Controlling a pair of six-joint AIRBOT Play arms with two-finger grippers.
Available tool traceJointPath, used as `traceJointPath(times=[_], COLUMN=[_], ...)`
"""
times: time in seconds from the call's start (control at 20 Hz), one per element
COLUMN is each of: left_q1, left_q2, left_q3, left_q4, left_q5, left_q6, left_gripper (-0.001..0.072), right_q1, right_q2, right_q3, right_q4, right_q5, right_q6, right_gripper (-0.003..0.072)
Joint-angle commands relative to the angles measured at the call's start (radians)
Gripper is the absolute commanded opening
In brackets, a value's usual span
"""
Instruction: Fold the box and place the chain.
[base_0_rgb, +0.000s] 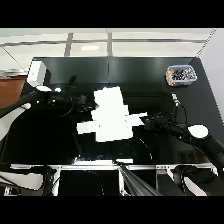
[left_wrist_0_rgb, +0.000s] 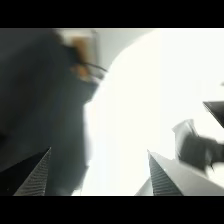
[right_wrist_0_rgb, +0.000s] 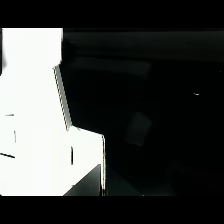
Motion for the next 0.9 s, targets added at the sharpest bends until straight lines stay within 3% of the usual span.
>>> traceJointPath(times=[0.0, 0.1, 0.15, 0.3, 0.45, 0.5, 0.65, 0.7, 0.75, 0.8, 0.85], left_q1=[-0.043, -0.068, -0.076, -0.086, -0.089, -0.089, -0.092, -0.092, -0.092, -0.091, -0.091], left_q2=[-0.148, -0.212, -0.228, -0.24, -0.24, -0.24, -0.24, -0.24, -0.24, -0.24, -0.238], left_q3=[0.162, 0.25, 0.279, 0.317, 0.319, 0.319, 0.319, 0.319, 0.319, 0.319, 0.319], left_q4=[0.013, 0.096, 0.14, 0.228, 0.215, 0.198, 0.15, 0.145, 0.146, 0.146, 0.147], left_q5=[-0.285, -0.398, -0.415, -0.41, -0.372, -0.374, -0.382, -0.381, -0.382, -0.383, -0.388], left_q6=[0.11, 0.089, 0.09, 0.095, 0.111, 0.13, 0.161, 0.162, 0.162, 0.161, 0.161], left_gripper=[0.0705, 0.0641, 0.0562, 0.0442, 0.0143, 0.0088, 0.0027, 0.0026, 0.0026, 0.0025, 0.0025], right_q1=[0.001, 0.0, 0.0, 0.0, 0.001, 0.0, 0.001, 0.0, 0.0, -0.002, -0.01], right_q2=[-0.001, -0.001, -0.001, -0.001, -0.001, -0.001, -0.001, -0.001, -0.001, 0.0, 0.0], right_q3=[0.0, 0.0, 0.0, -0.001, 0.0, 0.0, 0.0, 0.0, 0.0, 0.001, 0.01], right_q4=[0.0, 0.0, 0.0, 0.0, 0.0, 0.0, 0.0, 0.0, 0.0, -0.006, -0.047], right_q5=[0.0, 0.0, 0.0, -0.001, -0.001, -0.001, 0.0, 0.0, -0.003, -0.007, 0.003], right_q6=[0.0, 0.0, 0.0, 0.0, 0.0, 0.0, 0.0, 0.0, 0.0, 0.0, 0.0], right_gripper=[0.0024, 0.0024, 0.0024, 0.0024, 0.0024, 0.0024, 0.0027, 0.0104, 0.0386, 0.0612, 0.0612])
